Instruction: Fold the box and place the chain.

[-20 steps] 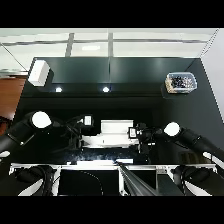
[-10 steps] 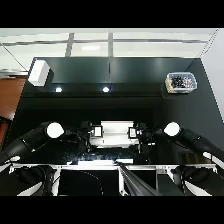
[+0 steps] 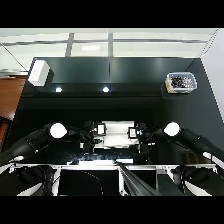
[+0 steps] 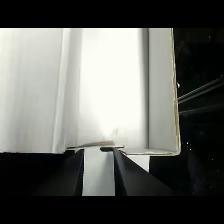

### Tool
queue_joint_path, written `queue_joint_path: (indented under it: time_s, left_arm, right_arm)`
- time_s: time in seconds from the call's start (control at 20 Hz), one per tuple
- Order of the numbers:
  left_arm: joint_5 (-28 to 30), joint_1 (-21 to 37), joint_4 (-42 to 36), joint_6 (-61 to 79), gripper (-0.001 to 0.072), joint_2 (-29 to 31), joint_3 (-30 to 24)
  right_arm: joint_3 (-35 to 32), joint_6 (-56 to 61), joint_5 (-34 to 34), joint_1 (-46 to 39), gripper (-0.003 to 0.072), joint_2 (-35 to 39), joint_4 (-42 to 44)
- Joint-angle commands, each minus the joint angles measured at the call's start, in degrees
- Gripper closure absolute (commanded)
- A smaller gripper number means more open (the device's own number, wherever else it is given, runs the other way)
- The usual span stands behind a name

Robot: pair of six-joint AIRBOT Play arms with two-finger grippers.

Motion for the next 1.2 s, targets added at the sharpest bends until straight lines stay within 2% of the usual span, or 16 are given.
queue_joint_path:
  time_s: [0.0,0.3,0.65,0.7,0.75,0.8,0.85,0.9,0.95,1.0,1.05,1.15]
  left_arm:
    - [0.0,-0.1,-2.0,0.0,0.0474,-0.2,0.0]
    - [0.0,-0.1,-7.9,0.0,0.0475,-2.6,0.0]
    - [0.0,-0.1,-8.1,0.0,0.0487,-3.3,0.0]
    - [0.0,-0.1,-8.1,0.0,0.0405,-3.3,0.0]
    - [0.0,-0.1,-8.1,0.0,0.0274,-3.3,0.0]
    - [-0.1,-0.1,-8.0,0.0,0.0309,-3.3,0.0]
    - [-0.1,-0.1,-7.8,0.0,0.0492,-3.3,0.0]
    - [0.0,-0.1,-7.9,0.0,0.0484,-3.3,0.0]
    - [-0.1,-0.1,-8.0,0.0,0.0357,-3.3,0.0]
    - [-0.1,-0.1,-7.9,0.0,0.0343,-3.3,0.0]
    - [-0.1,0.0,-7.6,0.0,0.0362,-3.3,0.2]
    - [-1.9,1.0,-3.7,-2.5,0.0676,-2.1,1.7]
  right_arm:
    - [0.0,0.0,0.0,0.0,0.0266,0.0,0.1]
    - [0.0,0.0,0.0,0.0,0.0266,0.0,0.1]
    - [0.0,0.0,-0.7,0.0,0.0266,0.0,0.0]
    - [0.0,0.0,-0.9,0.0,0.0266,0.0,0.1]
    - [0.0,0.0,-0.9,0.0,0.0266,0.0,0.0]
    - [0.0,0.0,-0.9,0.0,0.0266,0.0,0.1]
    - [0.0,0.0,-0.9,0.0,0.0266,0.0,0.0]
    - [0.0,0.0,-0.9,0.0,0.0266,0.0,0.0]
    - [0.0,0.0,-0.9,0.0,0.0266,0.0,0.1]
    - [0.0,0.0,-0.9,0.0,0.0266,0.0,0.0]
    - [0.0,0.0,-0.9,0.0,0.0266,0.0,0.0]
    - [0.0,0.0,-0.9,0.0,0.0266,0.0,0.1]
